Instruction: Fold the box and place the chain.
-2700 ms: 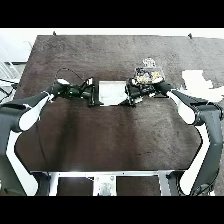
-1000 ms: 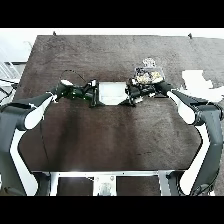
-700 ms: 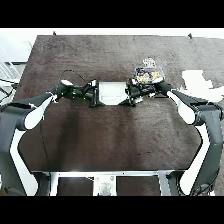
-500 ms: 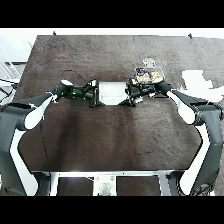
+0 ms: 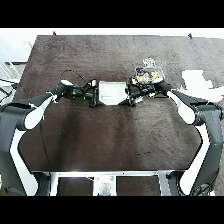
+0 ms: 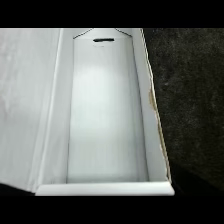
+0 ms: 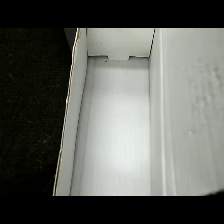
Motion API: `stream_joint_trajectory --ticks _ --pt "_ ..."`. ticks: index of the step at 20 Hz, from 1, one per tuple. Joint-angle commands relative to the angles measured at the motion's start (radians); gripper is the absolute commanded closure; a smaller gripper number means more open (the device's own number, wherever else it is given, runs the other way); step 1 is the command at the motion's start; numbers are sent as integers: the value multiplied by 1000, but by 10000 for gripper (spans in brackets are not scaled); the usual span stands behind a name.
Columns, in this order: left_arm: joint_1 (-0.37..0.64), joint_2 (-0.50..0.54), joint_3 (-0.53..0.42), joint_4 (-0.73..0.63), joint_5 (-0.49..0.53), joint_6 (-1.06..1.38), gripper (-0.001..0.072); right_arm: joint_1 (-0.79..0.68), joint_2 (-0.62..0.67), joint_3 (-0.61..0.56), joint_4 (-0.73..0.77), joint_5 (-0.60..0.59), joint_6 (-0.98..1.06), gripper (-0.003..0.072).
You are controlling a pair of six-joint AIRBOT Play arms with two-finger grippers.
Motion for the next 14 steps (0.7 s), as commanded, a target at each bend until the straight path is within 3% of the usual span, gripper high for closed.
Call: stream_joint_trajectory --ticks 1,5,6,7,8,14 --pt "1 0 1 -4 -2 -1 85 1 0 0 10 1 0 186" --pt "1 0 1 -4 -3 -1 86 0 1 0 17 2 25 168" --pt "1 0 1 -4 -3 -1 86 -1 2 1 17 1 38 93" --pt "1 -1 1 -4 -2 -1 85 -5 2 6 17 1 42 67" --pt "1 0 1 -4 -3 -1 86 -8 3 13 18 1 66 -24" --pt "1 -1 1 -3 -3 -2 86 -32 31 18 -26 51 214 -34"
